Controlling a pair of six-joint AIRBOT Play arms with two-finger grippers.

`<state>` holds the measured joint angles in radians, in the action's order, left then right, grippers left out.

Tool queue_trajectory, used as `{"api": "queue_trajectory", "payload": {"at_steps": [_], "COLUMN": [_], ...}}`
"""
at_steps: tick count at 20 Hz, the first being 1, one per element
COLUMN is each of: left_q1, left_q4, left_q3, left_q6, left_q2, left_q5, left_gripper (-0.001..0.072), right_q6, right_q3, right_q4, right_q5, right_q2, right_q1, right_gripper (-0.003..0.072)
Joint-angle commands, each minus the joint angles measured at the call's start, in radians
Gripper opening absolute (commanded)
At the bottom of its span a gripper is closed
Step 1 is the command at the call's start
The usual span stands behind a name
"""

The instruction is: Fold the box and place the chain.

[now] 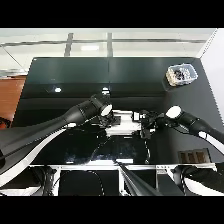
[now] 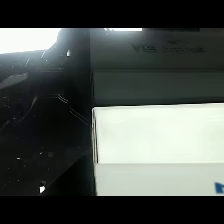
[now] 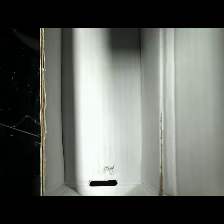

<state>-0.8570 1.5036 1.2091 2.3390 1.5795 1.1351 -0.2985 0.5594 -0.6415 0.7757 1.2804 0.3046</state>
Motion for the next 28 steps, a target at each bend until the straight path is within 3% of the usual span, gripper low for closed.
{"api": "queue_trajectory", "payload": {"at_steps": [1, 3, 4, 5, 6, 7, 14, 17, 18, 19, 22, 28], "left_q1": [0.000, 0.000, 0.000, 0.000, 0.000, 0.000, 0.000, -0.001, 0.000, 0.000, 0.000, 0.000], "left_q4": [-0.001, -0.001, -0.002, -0.002, -0.002, -0.002, -0.001, -0.002, -0.002, -0.001, -0.002, -0.002], "left_q3": [0.001, 0.001, 0.001, 0.001, 0.001, 0.001, 0.001, 0.001, 0.001, 0.001, 0.001, 0.001], "left_q6": [0.000, 0.000, 0.000, 0.000, 0.000, 0.000, 0.000, 0.000, 0.000, 0.000, 0.000, 0.000], "left_q2": [0.000, 0.000, 0.000, 0.000, 0.000, 0.000, 0.000, 0.000, 0.000, 0.000, 0.000, 0.000], "left_q5": [-0.006, 0.000, -0.001, -0.001, -0.001, -0.001, -0.001, 0.000, 0.000, 0.000, -0.001, -0.002], "left_gripper": [0.0022, 0.0022, 0.0022, 0.0022, 0.0022, 0.0021, 0.0021, 0.0022, 0.0022, 0.0022, 0.0022, 0.0022], "right_q6": [0.003, 0.004, 0.018, 0.040, 0.050, 0.064, 0.130, 0.130, 0.130, 0.130, 0.131, 0.130], "right_q3": [0.002, 0.002, 0.002, 0.002, 0.002, 0.002, 0.002, 0.001, 0.001, 0.001, 0.000, -0.002], "right_q4": [0.019, 0.023, 0.024, 0.022, 0.013, 0.009, -0.210, -0.223, -0.224, -0.224, -0.164, 0.165], "right_q5": [0.026, 0.025, 0.026, 0.026, 0.027, 0.028, 0.080, 0.091, 0.084, 0.084, 0.074, 0.058], "right_q2": [0.000, 0.000, 0.000, 0.000, -0.001, -0.003, -0.225, -0.227, -0.225, -0.225, -0.221, -0.121], "right_q1": [0.001, 0.001, 0.001, 0.001, 0.001, 0.001, 0.000, 0.001, 0.001, 0.001, 0.001, 0.010], "right_gripper": [0.0097, 0.0099, 0.0146, 0.0423, 0.0614, 0.0619, 0.0609, 0.0608, 0.0564, 0.0404, 0.0124, 0.0108]}}
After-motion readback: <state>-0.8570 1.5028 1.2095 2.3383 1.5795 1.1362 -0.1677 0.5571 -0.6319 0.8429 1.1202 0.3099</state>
